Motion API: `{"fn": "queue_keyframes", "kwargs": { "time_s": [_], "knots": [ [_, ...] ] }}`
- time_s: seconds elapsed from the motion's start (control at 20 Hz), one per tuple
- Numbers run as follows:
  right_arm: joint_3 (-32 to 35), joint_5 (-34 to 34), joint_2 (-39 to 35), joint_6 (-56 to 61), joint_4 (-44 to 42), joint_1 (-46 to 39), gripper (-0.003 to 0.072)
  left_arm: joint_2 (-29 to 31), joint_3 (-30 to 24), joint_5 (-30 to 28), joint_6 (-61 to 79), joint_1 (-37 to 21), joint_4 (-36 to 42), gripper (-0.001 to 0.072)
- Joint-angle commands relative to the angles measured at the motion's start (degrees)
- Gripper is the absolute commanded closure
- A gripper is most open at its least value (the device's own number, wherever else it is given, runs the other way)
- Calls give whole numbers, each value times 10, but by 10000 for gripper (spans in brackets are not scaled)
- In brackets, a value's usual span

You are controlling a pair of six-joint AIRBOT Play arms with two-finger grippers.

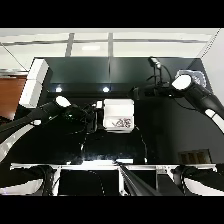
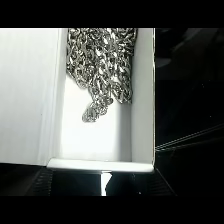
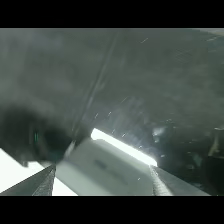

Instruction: Fold the box and place the chain.

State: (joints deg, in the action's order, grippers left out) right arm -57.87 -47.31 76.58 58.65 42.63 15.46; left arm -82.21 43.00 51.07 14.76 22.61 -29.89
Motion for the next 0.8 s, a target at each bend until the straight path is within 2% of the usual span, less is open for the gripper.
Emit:
{"fn": "queue_keyframes", "kwargs": {
  "time_s": [0.0, 0.15, 0.25, 0.4, 0.55, 0.65, 0.75],
  "knots": [
    [-14, -98, 2, -133, 18, 10, -14, 0, 0, -1, 0, 0, -1, 230],
    [0, -174, -48, -137, 105, 12, -15, 0, 0, -1, 1, 0, -1, 228],
    [35, -175, -67, -164, 107, 12, -15, 0, 0, -1, 3, 0, -1, 228],
    [82, -118, -74, -245, 63, 31, -15, 0, 0, 1, 3, 0, -1, 227],
    [90, -62, -74, -323, 61, 73, -15, 0, 0, 1, 3, 0, -1, 227],
    [90, -49, -74, -348, 60, 83, -15, 0, 0, 1, 3, 0, -1, 227],
    [86, -66, -75, -352, 60, 83, -15, 0, 0, 1, 3, 0, -1, 227]
  ]
}}
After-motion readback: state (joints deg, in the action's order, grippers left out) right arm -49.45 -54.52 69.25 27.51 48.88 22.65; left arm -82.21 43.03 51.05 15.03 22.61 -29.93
